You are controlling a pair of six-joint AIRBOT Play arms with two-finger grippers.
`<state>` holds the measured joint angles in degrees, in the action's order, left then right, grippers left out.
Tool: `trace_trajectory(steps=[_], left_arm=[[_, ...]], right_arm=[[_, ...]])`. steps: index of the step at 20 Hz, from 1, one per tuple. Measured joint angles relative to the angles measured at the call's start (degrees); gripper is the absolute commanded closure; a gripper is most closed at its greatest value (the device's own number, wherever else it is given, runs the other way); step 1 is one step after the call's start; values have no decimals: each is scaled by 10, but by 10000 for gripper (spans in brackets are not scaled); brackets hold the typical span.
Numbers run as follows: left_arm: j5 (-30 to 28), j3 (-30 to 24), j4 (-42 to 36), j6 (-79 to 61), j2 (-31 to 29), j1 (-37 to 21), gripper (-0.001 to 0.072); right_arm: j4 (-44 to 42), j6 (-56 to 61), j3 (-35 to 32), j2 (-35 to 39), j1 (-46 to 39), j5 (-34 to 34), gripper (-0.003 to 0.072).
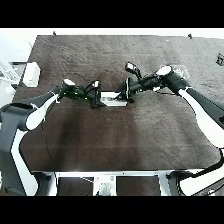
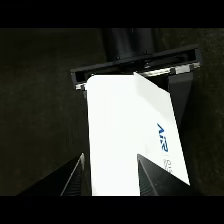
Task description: Fold the box and place the chain.
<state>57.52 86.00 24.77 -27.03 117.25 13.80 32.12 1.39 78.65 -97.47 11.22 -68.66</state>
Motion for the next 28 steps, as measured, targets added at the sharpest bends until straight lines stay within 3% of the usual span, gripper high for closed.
trace_trajectory(steps=[9, 20, 28], left_arm=[[-3, 0, 0, 1, 0, -1, 179], [-2, 0, 0, -1, 0, -1, 179], [-1, 0, 0, 0, 0, -1, 179]], right_arm=[[-6, -47, -34, 9, -2, 70, 287], [-40, -64, -10, 56, -9, 62, 300], [-45, -67, -5, 6, -11, 74, 300]])
